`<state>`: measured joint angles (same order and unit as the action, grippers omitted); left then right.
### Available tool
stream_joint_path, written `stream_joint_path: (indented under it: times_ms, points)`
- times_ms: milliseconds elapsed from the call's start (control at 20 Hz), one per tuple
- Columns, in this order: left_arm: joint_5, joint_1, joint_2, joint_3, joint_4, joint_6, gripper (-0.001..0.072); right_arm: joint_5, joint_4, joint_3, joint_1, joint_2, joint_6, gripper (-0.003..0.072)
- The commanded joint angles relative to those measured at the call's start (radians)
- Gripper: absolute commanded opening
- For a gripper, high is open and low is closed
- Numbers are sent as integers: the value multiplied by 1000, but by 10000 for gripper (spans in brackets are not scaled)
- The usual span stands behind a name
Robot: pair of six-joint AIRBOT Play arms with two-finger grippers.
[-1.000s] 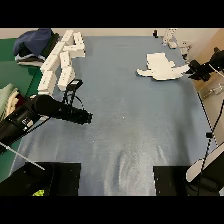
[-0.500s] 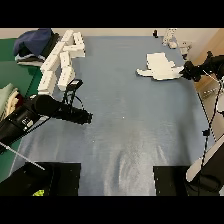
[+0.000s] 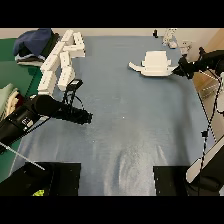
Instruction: Fold the box.
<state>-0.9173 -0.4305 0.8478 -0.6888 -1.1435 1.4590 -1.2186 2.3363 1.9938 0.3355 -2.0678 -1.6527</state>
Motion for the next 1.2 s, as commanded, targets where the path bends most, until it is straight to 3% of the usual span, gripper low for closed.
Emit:
stream_joint_path:
  times_ms: [0, 150, 500, 750, 900, 1100, 1150]
  points:
    - [0, 0, 0, 0, 0, 0, 13, -111, -8, -97, -67, 98, 15, -5]
    - [0, 0, 0, 0, 0, 0, 13, -135, -12, -275, -140, 244, 31, -5]
    - [1, 0, 0, 0, 0, 0, 13, -87, -26, -806, -324, 753, 153, -5]
    - [1, 0, 0, 0, 0, 0, 13, -64, -77, -1123, -421, 1051, 279, -4]
    - [1, 0, 0, 0, 0, 0, 13, -66, -160, -1252, -451, 1143, 328, -4]
    - [1, 0, 0, 0, 0, 0, 13, -28, -196, -1351, -476, 1151, 325, 4]
    - [1, 0, 0, 0, 0, 0, 13, -8, -208, -1354, -477, 1151, 317, 138]
